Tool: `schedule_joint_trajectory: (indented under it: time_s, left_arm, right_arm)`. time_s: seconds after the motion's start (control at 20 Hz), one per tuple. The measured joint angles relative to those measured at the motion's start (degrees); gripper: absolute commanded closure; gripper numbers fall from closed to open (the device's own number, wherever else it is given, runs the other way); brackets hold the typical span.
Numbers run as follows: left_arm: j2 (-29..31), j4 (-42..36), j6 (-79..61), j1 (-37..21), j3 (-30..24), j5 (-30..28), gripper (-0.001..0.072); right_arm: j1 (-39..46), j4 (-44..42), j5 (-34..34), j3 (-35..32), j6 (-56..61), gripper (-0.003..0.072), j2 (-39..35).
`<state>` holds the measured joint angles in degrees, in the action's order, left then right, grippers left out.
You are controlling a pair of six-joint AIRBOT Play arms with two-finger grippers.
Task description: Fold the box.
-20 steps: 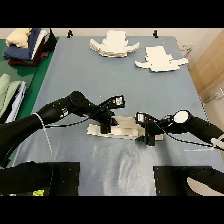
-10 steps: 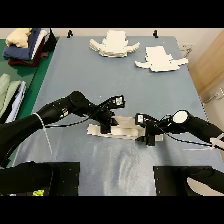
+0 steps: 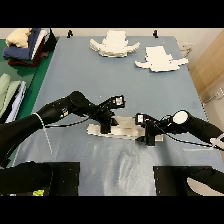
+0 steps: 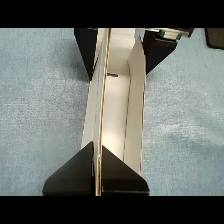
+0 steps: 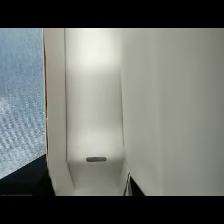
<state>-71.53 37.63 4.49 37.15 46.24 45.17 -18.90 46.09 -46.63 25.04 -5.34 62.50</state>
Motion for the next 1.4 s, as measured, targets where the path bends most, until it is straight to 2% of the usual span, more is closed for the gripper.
schedule_joint_trajectory:
  time_s: [1.4]
  left_arm:
    - [0.0,-0.3,0.0,0.0,0.0,0.0,0.0695]
  right_arm:
    - [0.0,-1.5,1.7,-0.9,0.4,0.0196,0.0]
